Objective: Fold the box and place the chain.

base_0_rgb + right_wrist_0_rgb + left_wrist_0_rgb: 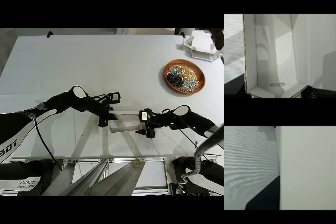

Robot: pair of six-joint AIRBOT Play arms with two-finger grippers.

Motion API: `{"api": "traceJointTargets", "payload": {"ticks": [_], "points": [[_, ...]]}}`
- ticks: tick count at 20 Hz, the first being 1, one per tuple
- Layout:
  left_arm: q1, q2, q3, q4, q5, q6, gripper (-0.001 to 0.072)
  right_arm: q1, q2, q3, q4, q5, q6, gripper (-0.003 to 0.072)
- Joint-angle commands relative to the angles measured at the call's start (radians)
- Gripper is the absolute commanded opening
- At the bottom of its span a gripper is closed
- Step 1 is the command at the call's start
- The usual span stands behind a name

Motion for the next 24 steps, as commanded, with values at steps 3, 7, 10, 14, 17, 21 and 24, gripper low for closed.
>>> {"api": "traceJointTargets", "payload": {"ticks": [3, 7, 10, 14, 17, 21, 24], "points": [[-0.001, -0.001, 0.000, 0.000, 0.000, 0.000, 0.0010, 0.001, 0.000, 0.000, 0.000, 0.001, 0.000, 0.0416], [-0.001, -0.001, 0.000, 0.000, 0.000, 0.000, 0.0010, 0.001, 0.000, 0.000, 0.000, 0.001, 0.000, 0.0416], [-0.001, -0.001, 0.000, 0.000, 0.000, 0.000, 0.0010, 0.001, 0.000, 0.000, 0.000, 0.001, 0.000, 0.0416], [-0.001, -0.001, 0.000, 0.000, -0.012, -0.018, 0.0011, 0.001, 0.000, 0.000, 0.000, 0.001, 0.000, 0.0416], [-0.001, 0.000, 0.000, 0.000, -0.033, -0.032, 0.0114, 0.001, 0.000, 0.000, 0.000, 0.001, 0.000, 0.0416], [0.019, 0.021, 0.000, 0.000, -0.033, -0.072, 0.0501, 0.001, 0.000, 0.000, 0.000, 0.001, 0.000, 0.0416], [0.056, 0.080, 0.000, 0.005, -0.049, -0.116, 0.0504, 0.001, 0.000, 0.000, 0.000, 0.001, 0.000, 0.0416]]}}
